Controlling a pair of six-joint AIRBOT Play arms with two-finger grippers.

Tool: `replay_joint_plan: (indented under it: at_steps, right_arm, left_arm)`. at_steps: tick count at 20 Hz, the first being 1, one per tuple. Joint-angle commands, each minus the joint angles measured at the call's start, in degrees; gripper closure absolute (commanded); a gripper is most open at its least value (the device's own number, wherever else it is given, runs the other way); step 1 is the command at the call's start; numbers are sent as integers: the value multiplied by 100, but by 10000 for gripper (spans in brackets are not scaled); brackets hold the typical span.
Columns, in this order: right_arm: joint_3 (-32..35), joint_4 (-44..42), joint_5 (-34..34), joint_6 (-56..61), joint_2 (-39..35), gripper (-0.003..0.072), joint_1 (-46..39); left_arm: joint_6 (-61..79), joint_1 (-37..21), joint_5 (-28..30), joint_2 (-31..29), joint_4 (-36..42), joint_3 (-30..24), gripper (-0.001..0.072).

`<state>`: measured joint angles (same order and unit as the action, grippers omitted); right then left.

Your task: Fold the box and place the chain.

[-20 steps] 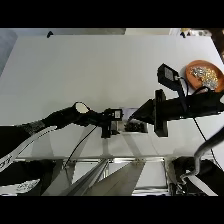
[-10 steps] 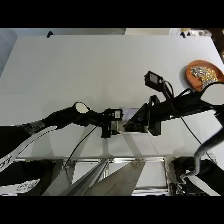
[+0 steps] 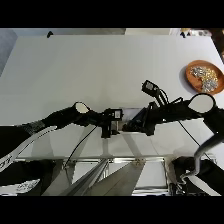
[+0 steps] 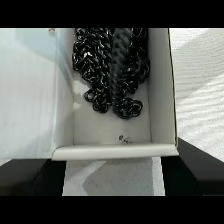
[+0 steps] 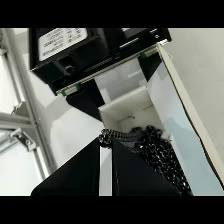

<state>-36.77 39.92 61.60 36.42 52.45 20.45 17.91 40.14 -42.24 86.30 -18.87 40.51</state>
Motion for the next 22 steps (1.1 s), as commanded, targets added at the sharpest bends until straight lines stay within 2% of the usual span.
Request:
replay_joint_plan:
  at_steps: [1,4,6,9,12,14,15,19,22]
  right_arm:
    - [72,0,-592,350,201,632,313]
    - [72,50,-730,592,415,592,448]
    - [72,299,-715,955,417,480,448]
    - [70,686,-483,1327,293,478,439]
    - [-170,1078,249,1298,-7,490,424]
    - [-501,1305,643,1165,-170,574,424]
    - [-667,1300,702,1078,-192,655,424]
    - [-1182,1738,352,817,-68,666,354]
    - [-1753,2009,350,857,332,666,-79]
  left_arm:
    - [0,-4,0,-2,0,0,436]
    - [2,-4,2,-2,0,0,436]
    - [0,-4,0,-2,0,0,436]
    - [0,-4,0,-2,0,0,436]
    - [0,-4,2,-2,0,0,436]
    - [2,-4,0,-2,0,0,436]
    - [2,-4,0,-2,0,0,436]
    - [2,-4,2,-2,0,0,436]
    - [0,-4,0,-2,0,0,436]
